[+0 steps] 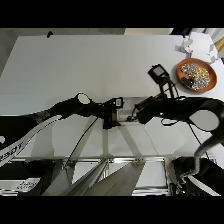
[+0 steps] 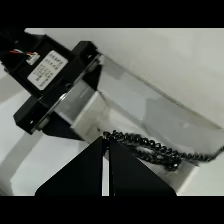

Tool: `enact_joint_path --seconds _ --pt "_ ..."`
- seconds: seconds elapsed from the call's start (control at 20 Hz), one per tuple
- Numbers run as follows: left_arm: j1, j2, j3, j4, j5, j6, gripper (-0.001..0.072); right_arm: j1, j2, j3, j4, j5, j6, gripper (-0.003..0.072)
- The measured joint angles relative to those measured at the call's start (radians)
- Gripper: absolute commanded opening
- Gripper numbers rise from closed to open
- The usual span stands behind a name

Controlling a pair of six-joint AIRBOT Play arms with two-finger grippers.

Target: Fold the box and place the chain.

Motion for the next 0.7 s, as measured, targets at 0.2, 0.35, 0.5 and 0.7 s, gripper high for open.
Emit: enact_joint_path --seconds 0.2,0.35,0.5,0.7 --pt "0.000 0.000 0.000 0.000 0.000 0.000 0.0207 0.073 -0.147 0.000 0.002 -0.028 0.019 0.0015" --pt "0.000 0.000 0.000 0.000 0.000 0.000 0.0207 0.102 -0.250 0.000 0.003 -0.046 0.023 0.0174" --pt "0.000 0.000 0.000 0.000 0.000 0.000 0.0207 0.114 -0.303 0.000 0.002 -0.074 0.036 0.0202" --pt "0.000 0.000 0.000 0.000 0.000 0.000 0.0207 0.117 -0.280 0.000 -0.007 -0.081 0.049 0.0198"
